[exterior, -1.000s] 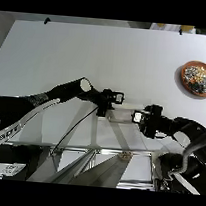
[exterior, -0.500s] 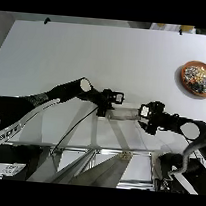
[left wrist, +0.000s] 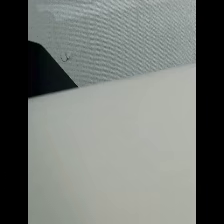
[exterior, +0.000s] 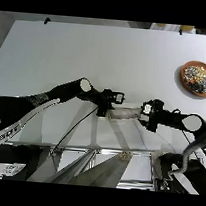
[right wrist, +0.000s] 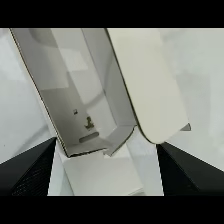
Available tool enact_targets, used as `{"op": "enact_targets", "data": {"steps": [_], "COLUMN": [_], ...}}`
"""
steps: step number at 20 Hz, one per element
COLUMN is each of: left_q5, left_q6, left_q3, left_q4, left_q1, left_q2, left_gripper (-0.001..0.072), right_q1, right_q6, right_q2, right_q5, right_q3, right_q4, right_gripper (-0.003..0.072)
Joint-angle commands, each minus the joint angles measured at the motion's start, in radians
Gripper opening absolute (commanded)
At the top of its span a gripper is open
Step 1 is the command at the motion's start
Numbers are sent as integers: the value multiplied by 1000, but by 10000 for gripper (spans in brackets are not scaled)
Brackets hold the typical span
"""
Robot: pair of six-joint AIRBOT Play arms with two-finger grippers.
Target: Fold the box and place the chain.
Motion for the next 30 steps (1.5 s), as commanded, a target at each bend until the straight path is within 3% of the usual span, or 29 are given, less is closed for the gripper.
{"op": "enact_targets", "data": {"steps": [1,11,16,30], "left_q5": [-1,-1,-1,-1], "left_q6": [1,1,1,1], "left_q3": [0,0,0,0], "left_q4": [1,1,1,1], "left_q1": [0,0,0,0], "left_q2": [0,0,0,0], "left_gripper": [13,13,13,13], "right_q1": [-28,-95,-108,-147], "right_q6": [-148,-267,-427,-541], "right_q2": [-26,-177,-296,-388], "right_q5": [32,69,149,144], "right_q3": [0,0,0,0], "right_q4": [131,223,366,351], "right_gripper": [683,682,678,670]}}
